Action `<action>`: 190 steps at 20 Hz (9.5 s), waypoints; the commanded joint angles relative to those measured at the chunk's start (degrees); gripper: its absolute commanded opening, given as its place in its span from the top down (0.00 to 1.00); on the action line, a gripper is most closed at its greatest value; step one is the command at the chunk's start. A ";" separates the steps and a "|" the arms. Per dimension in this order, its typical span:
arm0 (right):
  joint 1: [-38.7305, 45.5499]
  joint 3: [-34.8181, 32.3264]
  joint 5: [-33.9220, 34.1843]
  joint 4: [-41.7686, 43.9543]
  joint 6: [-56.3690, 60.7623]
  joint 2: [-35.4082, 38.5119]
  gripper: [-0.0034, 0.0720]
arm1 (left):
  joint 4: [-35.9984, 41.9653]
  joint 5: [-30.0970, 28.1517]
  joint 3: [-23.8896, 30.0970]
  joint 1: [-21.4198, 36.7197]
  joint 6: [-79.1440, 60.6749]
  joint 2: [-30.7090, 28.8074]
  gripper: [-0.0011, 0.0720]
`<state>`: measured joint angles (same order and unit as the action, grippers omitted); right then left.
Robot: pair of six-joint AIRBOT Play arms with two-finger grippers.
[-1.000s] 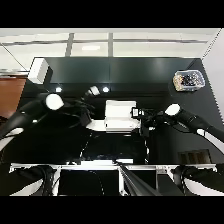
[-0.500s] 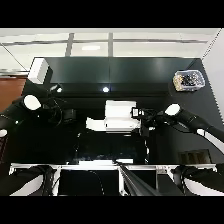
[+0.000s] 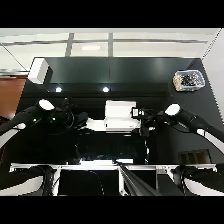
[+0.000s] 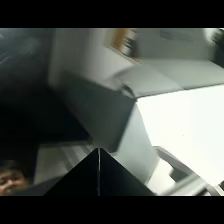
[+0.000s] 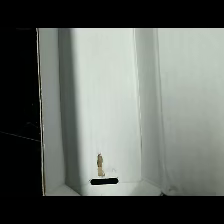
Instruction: Fold the box and place the chain.
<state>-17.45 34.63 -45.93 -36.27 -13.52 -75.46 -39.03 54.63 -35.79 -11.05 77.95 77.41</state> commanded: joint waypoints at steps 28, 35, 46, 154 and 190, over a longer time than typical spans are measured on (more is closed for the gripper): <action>-0.07 0.00 0.13 0.04 0.00 -0.04 0.70 | 0.22 3.37 -16.13 -13.75 0.48 3.28 0.33; -0.07 0.00 0.13 0.04 0.00 -0.04 0.70 | -14.40 -0.07 -19.26 -21.59 18.23 3.28 0.33; -0.07 0.00 0.13 0.07 0.00 -0.04 0.70 | -29.92 -1.49 -19.41 -25.88 32.92 3.39 0.33; -4.44 -0.55 1.33 0.70 22.64 6.54 0.94 | -47.01 10.56 -32.50 -36.00 53.18 13.29 0.95; 18.25 7.08 -27.80 7.19 69.22 0.44 0.12 | -45.86 7.39 -32.50 -35.93 52.57 13.29 0.95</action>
<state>1.19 39.72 -70.22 -31.48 56.07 -74.87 -84.86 62.15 -68.29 -46.96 130.48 90.67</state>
